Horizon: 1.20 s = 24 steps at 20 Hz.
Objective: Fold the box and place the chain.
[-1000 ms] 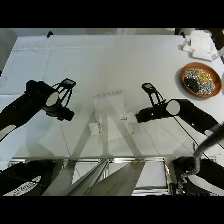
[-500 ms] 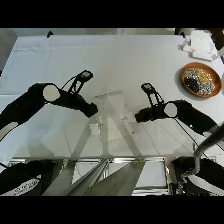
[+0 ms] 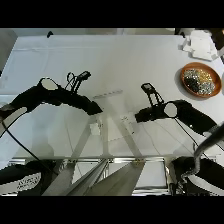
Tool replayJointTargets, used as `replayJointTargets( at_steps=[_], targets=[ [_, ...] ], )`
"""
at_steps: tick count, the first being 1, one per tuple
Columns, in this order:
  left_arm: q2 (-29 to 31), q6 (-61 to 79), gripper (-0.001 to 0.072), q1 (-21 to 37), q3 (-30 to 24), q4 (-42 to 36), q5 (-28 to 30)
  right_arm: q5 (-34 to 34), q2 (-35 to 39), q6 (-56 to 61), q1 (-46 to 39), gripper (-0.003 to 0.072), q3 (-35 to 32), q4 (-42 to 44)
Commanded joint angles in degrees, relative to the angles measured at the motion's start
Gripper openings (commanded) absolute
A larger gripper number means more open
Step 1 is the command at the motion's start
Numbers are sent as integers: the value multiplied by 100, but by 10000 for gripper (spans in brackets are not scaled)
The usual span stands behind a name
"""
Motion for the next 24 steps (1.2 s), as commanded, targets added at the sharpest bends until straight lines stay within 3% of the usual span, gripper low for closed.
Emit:
replayJointTargets(
  at_steps=[1,3,6,8,9,11,12,19,22,24],
  targets=[
    [-439,984,695,7,-2,-901,-428,20,4,-2,7,11,-2,4],
    [-577,1117,690,-74,-2,-824,-446,46,4,0,7,11,-2,22],
    [-671,1480,397,-138,-2,-627,-365,76,4,-2,7,11,-2,46],
    [-671,1609,369,-127,0,-621,-271,109,4,-2,7,11,-2,46],
    [-671,1611,319,-120,0,-605,-249,111,4,-2,7,11,-2,46],
    [-671,1698,108,-118,0,-579,-254,109,4,-2,7,11,-2,44],
    [-671,1742,44,-118,0,-581,-251,109,4,-2,7,11,-2,44],
    [-627,1862,7,-118,2,-584,-229,236,72,-2,7,22,17,203],
    [-393,2830,7,-136,2,-564,-404,756,487,-4,7,203,105,168],
    [-140,3421,10,-138,2,-581,-555,1209,1062,0,7,269,133,170]
  ],
)
